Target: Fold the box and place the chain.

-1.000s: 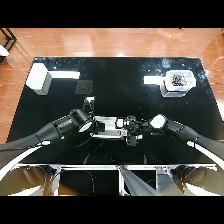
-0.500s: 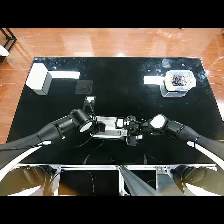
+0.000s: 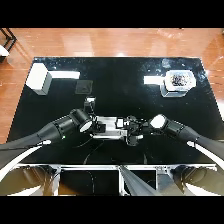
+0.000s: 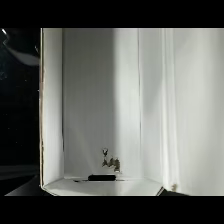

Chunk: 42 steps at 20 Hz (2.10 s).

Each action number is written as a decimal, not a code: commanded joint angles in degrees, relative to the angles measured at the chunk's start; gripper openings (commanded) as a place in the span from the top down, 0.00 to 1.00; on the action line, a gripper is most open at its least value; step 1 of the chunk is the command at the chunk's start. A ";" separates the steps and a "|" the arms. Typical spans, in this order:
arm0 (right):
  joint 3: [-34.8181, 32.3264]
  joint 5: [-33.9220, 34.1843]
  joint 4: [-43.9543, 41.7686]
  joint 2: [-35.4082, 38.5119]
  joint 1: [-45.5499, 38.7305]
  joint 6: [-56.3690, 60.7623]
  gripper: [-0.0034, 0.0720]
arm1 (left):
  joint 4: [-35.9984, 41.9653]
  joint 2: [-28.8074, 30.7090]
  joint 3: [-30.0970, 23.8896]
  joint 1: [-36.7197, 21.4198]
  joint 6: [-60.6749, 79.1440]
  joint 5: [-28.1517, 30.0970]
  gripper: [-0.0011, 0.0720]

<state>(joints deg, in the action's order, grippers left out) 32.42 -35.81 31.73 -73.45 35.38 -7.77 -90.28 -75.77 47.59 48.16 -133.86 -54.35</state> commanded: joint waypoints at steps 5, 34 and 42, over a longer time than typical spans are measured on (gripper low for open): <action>0.04 0.11 -0.09 -0.04 0.02 0.24 0.62 | -0.74 0.02 2.49 -0.22 -0.11 -1.73 0.27; 0.13 -2.97 21.38 7.78 -0.02 10.84 0.03 | -0.72 -1.97 2.08 -0.22 -0.04 -3.41 0.95; 0.11 -4.04 17.35 7.56 0.00 12.11 0.34 | -0.72 -1.97 2.08 -0.15 0.13 -3.54 0.95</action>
<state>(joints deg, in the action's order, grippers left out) 32.49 -39.48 50.83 -65.93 35.38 3.75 -90.96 -77.69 49.69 47.97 -133.88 -57.69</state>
